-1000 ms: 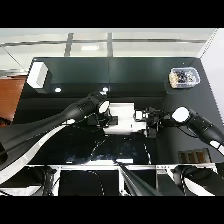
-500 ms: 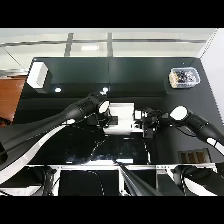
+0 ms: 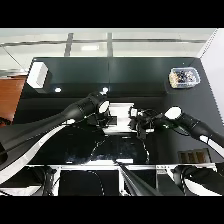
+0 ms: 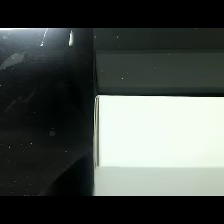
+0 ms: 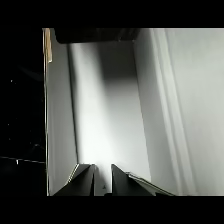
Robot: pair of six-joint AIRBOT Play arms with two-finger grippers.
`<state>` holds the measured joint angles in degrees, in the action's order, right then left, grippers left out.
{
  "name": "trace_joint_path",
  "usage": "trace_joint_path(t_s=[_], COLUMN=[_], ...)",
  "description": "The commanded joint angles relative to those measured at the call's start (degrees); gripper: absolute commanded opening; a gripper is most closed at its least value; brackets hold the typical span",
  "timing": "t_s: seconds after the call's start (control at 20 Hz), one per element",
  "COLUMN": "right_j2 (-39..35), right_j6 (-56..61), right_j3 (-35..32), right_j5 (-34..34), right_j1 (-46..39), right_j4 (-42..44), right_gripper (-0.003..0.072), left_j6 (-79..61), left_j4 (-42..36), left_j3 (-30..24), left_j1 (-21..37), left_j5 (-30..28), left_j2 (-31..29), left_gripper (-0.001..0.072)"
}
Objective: Fold the box and place the chain.
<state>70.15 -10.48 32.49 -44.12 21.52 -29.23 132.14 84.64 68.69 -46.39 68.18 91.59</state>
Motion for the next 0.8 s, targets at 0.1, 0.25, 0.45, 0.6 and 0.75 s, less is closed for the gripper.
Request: trace_joint_path(t_s=[0.1,0.25,0.45,0.6,0.75], right_j2=[0.83,0.83,0.83,0.83,0.66], right_j6=[-0.26,0.02,0.07,0.44,0.98], right_j3=[-0.02,-0.02,-0.02,-0.02,-0.02], right_j5=[1.75,2.34,2.21,2.34,1.49], right_j1=[0.39,0.39,0.39,0.39,0.37], right_j4=[1.33,1.33,1.36,1.33,1.09], right_gripper=[0.0127,0.0388,0.0258,0.0444,0.0004], left_j6=[0.07,0.07,0.07,0.07,0.07], left_j4=[-0.07,-0.07,-0.07,-0.04,-0.04], left_j3=[0.02,0.02,0.02,0.02,0.02], left_j1=[0.02,0.02,0.02,0.02,0.02], left_j5=[-0.2,-0.22,-0.2,-0.22,-0.2], left_j2=[0.02,0.02,0.02,0.02,0.02], left_gripper=[0.0024,0.0024,0.0024,0.0024,0.0024])
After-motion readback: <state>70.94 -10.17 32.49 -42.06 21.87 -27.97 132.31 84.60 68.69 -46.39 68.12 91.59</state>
